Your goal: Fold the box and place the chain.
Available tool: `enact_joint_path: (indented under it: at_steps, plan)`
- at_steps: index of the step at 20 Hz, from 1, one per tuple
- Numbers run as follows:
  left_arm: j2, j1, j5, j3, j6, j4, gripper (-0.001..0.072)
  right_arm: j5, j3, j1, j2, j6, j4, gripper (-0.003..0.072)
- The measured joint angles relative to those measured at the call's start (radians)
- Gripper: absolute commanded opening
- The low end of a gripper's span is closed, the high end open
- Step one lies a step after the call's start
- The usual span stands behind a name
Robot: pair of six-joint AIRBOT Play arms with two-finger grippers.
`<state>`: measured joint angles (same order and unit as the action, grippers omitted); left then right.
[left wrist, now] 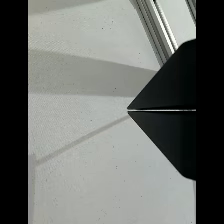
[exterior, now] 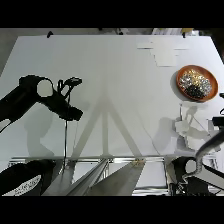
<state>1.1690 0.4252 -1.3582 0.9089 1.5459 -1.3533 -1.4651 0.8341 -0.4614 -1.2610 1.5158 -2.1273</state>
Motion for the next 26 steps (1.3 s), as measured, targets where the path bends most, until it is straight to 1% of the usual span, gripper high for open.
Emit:
enact_joint_path:
  at_steps: [2,3,4,7,10,12,14,17,19,22,24,26]
  plan:
    - [0.0,0.0,0.0,0.0,0.0,0.0,0.0009,0.01,0.0,-0.005,-0.048,0.024,-0.021,0.0295]
    - [0.0,0.0,0.0,0.0,0.0,0.0,0.0009,0.012,0.0,-0.006,-0.073,0.036,-0.032,0.0291]
    - [0.0,0.0,0.0,0.0,0.0,0.0,0.0009,0.014,0.0,-0.007,-0.099,0.048,-0.042,0.0252]
    - [0.0,0.0,0.0,0.0,0.0,0.0,0.0009,0.016,0.0,-0.008,-0.163,0.077,-0.057,0.0014]
    - [0.0,0.0,0.0,0.0,0.0,0.0,0.0009,-0.001,0.0,0.007,-0.183,0.072,-0.051,0.0013]
    - [0.0,0.0,0.0,0.0,0.0,0.0,0.0009,-0.021,0.0,0.055,-0.159,0.053,-0.036,0.0013]
    - [0.0,0.0,0.0,0.0,0.0,0.0,0.0009,-0.027,0.0,0.132,-0.103,0.031,0.013,0.0013]
    - [0.0,0.0,0.0,0.0,0.0,0.0,0.0009,0.006,-0.027,0.275,0.024,0.016,0.164,0.0013]
    - [0.0,0.0,0.0,0.0,0.0,0.0,0.0009,0.072,-0.079,0.373,0.122,0.018,0.306,0.0013]
    - [0.0,0.0,0.0,0.0,0.0,0.0,0.0009,0.215,-0.196,0.535,0.253,0.06,0.496,0.0013]
    - [0.0,0.0,0.003,0.0,-0.002,0.0,0.0009,0.318,-0.272,0.66,0.309,0.112,0.571,0.0013]
    - [0.0,0.0,0.024,0.0,-0.01,0.0,0.0009,0.416,-0.326,0.792,0.34,0.176,0.614,0.0013]
